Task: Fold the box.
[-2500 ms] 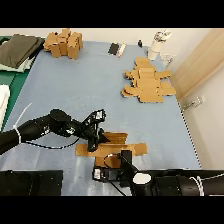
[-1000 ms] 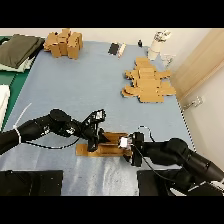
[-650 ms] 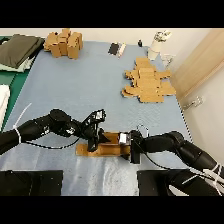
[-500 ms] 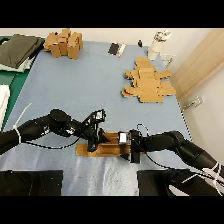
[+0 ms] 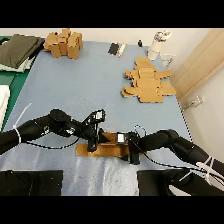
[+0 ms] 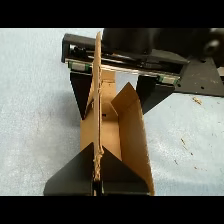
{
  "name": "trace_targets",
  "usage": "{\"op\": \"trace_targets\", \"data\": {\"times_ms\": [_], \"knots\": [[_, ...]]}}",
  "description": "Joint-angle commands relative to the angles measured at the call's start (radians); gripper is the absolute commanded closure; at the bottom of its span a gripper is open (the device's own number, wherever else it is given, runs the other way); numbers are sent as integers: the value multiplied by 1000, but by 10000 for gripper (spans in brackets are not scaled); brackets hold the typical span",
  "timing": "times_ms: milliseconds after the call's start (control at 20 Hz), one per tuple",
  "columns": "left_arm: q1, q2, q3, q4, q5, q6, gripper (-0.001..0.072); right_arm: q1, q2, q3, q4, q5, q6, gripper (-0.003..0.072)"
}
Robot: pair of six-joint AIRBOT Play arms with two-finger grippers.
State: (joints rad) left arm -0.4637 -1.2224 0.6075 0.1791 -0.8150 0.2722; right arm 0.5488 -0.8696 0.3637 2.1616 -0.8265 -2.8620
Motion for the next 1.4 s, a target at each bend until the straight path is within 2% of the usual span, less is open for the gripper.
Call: {"op": "trace_targets", "data": {"times_ms": [0,100,150,300,350,400,1350], "knots": [[0,0,0,0,0,0,694,-1,-45,0,8,-1,-3,-12],[0,0,0,0,0,0,694,-1,-47,0,7,-1,-3,-5],[0,0,0,0,0,0,694,-1,-47,0,7,-2,-3,59],[0,0,0,0,0,0,695,-1,-47,0,-3,-1,-3,77],[0,0,0,0,0,0,694,-1,-47,0,-6,-2,-3,162],[0,0,0,0,0,0,694,-1,-47,0,-7,-1,-3,190],[0,0,0,0,1,0,694,0,-47,0,-6,-1,-3,190]]}}
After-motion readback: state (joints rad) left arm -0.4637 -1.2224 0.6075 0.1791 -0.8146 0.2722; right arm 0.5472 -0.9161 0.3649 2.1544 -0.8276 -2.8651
